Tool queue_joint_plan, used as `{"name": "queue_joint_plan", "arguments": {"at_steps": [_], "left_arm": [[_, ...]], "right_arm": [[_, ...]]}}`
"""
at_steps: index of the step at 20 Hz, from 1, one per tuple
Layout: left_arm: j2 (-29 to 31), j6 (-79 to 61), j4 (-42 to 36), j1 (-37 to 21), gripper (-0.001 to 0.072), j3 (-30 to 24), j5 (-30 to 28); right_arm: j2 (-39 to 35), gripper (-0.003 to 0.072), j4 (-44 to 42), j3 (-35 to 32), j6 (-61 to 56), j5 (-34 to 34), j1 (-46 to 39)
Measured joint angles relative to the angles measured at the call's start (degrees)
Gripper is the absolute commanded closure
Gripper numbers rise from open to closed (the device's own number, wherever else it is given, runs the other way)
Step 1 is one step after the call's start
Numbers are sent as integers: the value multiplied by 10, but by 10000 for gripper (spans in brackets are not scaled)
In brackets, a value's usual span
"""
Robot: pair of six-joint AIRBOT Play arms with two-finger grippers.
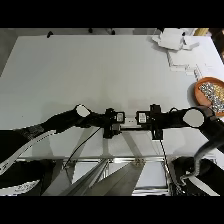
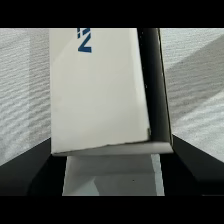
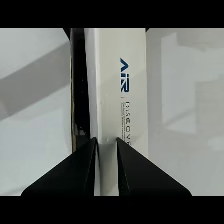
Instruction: Fold the box and place the chain.
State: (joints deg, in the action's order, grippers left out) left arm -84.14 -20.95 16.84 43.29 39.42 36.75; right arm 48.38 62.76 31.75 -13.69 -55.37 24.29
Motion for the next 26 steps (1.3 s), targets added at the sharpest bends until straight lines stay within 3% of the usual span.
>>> {"name": "queue_joint_plan", "arguments": {"at_steps": [3, 6, 8, 15, 16, 17, 19, 20, 26], "left_arm": [[0, -1, 1, 0, 435, 0, 0], [0, -1, 2, 0, 435, 0, 2], [0, -2, 3, 0, 435, 0, 5], [0, -2, 2, 0, 435, 0, 4], [0, -2, 2, 0, 435, 0, 4], [0, -1, 2, 0, 435, 0, 3], [0, -1, 1, 0, 435, 0, 3], [0, -1, 1, 0, 435, 0, 3], [0, -1, 1, 0, 435, 0, 2]], "right_arm": [[1, 478, -5, -2, 0, -6, 0], [1, 453, -16, -11, 0, -11, 0], [1, 363, -22, -21, 0, -13, 0], [-6, 354, -64, -34, 2, -25, 0], [-10, 358, -69, -34, 2, -25, 0], [-16, 407, -74, -34, 2, -24, 0], [-27, 633, -84, -34, 2, -24, 0], [-30, 663, -90, -35, 2, -23, 0], [-11, 663, -99, -37, 2, -19, 0]]}}
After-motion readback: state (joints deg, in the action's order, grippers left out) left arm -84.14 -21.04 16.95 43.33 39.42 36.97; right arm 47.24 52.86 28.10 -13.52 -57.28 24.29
